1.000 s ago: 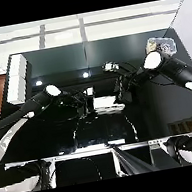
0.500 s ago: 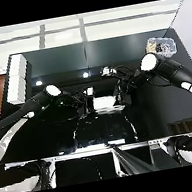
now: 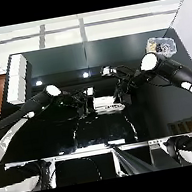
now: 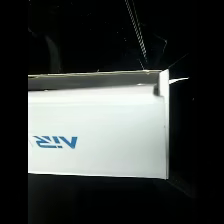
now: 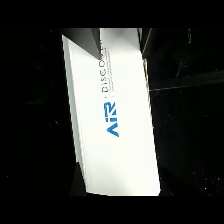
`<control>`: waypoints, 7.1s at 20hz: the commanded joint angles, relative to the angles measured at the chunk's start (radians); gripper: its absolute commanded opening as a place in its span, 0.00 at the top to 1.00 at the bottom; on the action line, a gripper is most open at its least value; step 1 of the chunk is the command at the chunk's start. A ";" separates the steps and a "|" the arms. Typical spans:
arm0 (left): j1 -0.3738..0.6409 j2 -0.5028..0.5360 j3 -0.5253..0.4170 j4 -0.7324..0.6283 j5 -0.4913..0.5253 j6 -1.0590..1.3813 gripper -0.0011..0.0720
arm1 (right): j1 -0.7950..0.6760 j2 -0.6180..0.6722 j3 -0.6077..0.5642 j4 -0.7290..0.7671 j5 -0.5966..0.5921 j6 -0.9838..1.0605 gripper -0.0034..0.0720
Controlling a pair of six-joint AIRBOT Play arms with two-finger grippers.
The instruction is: Fold the box and place the chain.
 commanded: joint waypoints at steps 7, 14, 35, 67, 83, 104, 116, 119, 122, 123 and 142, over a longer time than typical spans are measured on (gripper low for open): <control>-0.001 -0.001 0.001 0.000 0.000 -0.001 0.38 | 0.011 -0.001 0.001 -0.049 0.010 0.003 0.59; -0.001 -0.001 0.001 0.000 0.000 -0.001 0.38 | 0.016 -0.001 0.001 -0.050 0.008 0.003 0.58; -0.001 -0.001 0.001 0.000 0.000 -0.001 0.38 | 0.015 -0.003 -0.037 -0.049 0.025 0.003 0.51; -0.001 -0.001 0.001 0.000 0.000 -0.001 0.38 | -0.101 -0.011 -0.321 0.388 -0.231 0.667 0.94; -0.016 0.098 0.111 0.040 -0.158 -0.187 0.01 | -0.679 0.375 -0.193 0.253 0.163 0.520 0.94; -0.171 -0.114 0.306 0.105 -0.088 -0.467 0.01 | -0.681 0.375 -0.193 0.229 0.087 0.519 0.93; -0.179 -0.117 0.306 0.174 -0.111 -0.423 0.01 | -0.681 0.375 -0.195 0.228 0.087 0.519 0.93; -0.222 -0.139 0.307 0.248 -0.033 -0.598 0.01 | -0.681 0.375 -0.195 0.228 0.087 0.519 0.94; -0.274 -0.146 0.307 0.323 0.026 -0.711 0.01 | -0.681 0.375 -0.195 0.228 0.082 0.519 0.94; -0.286 -0.146 0.309 0.337 0.036 -0.752 0.02 | -0.681 0.375 -0.195 0.229 0.078 0.519 0.94; 0.785 0.467 -0.050 0.999 -0.481 -1.624 0.51 | -0.681 0.375 -0.195 0.211 0.045 0.518 0.94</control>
